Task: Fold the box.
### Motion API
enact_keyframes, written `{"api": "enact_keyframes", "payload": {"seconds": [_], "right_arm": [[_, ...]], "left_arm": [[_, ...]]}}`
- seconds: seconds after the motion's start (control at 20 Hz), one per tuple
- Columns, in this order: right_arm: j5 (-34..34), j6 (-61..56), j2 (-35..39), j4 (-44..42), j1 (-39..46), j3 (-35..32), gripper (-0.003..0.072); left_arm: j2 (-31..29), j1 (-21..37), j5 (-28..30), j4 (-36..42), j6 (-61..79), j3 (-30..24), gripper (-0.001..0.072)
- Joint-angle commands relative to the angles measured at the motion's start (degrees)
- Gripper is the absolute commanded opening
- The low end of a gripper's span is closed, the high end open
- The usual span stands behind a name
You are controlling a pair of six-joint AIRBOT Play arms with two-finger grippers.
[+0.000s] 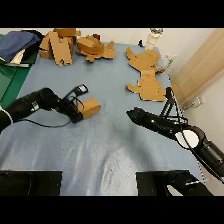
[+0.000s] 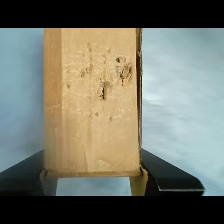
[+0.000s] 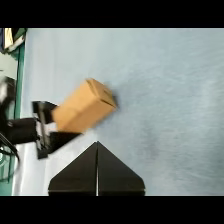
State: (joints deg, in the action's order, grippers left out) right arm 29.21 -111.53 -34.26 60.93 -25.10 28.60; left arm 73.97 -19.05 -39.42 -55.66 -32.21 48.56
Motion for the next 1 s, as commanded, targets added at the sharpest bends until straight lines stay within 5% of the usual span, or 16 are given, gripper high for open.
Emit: {"api": "enact_keyframes", "payload": {"seconds": [0.0, 0.25, 0.6, 0.65, 0.7, 0.95], "right_arm": [[0.96, -0.11, 0.28, 2.95, 1.60, 0.07, 0.0006], [1.44, -0.13, -0.83, 3.41, 1.60, 0.00, 0.0006], [1.84, -0.13, -4.92, 3.34, 1.53, 0.00, 0.0006], [1.81, -0.13, -5.09, 3.34, 1.53, 0.00, 0.0006], [1.81, -0.13, -5.22, 3.34, 1.53, 0.00, 0.0006], [2.36, -0.11, -5.42, 3.30, 1.53, 0.02, 0.0006]], "left_arm": [[-0.44, 9.42, -1.62, -6.97, -11.17, 5.42, 0.0413], [0.02, 22.80, 5.46, -6.97, -11.23, 7.28, 0.0414], [4.72, 34.10, 4.50, -7.15, -12.87, 7.21, 0.0415], [5.20, 34.62, 3.85, -7.15, -12.90, 7.21, 0.0442], [5.46, 34.86, 2.56, -7.17, -12.90, 7.21, 0.0707], [4.81, 35.63, -3.34, -9.14, -14.27, 8.61, 0.0704]]}}
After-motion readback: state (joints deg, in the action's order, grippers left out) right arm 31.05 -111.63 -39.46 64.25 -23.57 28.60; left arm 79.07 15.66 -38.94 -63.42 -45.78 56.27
